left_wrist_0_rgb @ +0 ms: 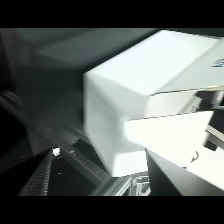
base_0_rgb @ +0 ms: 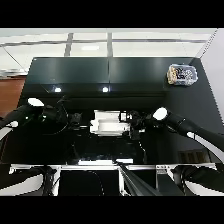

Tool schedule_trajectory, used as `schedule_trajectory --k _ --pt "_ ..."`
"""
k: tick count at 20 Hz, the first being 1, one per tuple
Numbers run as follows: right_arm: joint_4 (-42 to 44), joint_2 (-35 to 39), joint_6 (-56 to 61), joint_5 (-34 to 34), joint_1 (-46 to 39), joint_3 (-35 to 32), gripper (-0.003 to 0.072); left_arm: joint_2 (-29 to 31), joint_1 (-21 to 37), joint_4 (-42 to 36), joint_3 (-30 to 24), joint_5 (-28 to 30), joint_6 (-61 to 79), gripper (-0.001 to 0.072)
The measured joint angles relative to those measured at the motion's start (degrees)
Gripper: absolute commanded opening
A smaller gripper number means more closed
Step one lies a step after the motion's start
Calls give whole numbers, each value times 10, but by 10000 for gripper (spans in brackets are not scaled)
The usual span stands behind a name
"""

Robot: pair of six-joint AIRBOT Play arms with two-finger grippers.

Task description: Fold the box and place the chain.

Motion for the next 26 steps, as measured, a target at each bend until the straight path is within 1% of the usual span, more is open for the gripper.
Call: schedule_trajectory --k 1,2,7,12,14,20,22,26 --pt "0 0 0 0 0 0 134 0 -11 -2 2 0 -2 466" --pt "0 0 0 0 0 0 134 0 -24 -4 5 3 -2 423" --pt "0 0 0 0 0 0 134 0 -82 2 35 19 -35 422" --pt "0 0 0 0 0 0 134 0 -141 87 76 36 -154 422" --pt "0 0 0 0 0 0 134 0 -162 114 85 54 -188 423" --pt "0 0 0 0 0 0 134 0 -207 154 92 100 -267 422" --pt "0 0 0 0 0 0 134 0 -218 183 94 113 -306 422" --pt "0 0 0 0 0 0 134 0 -259 284 108 122 -402 421"
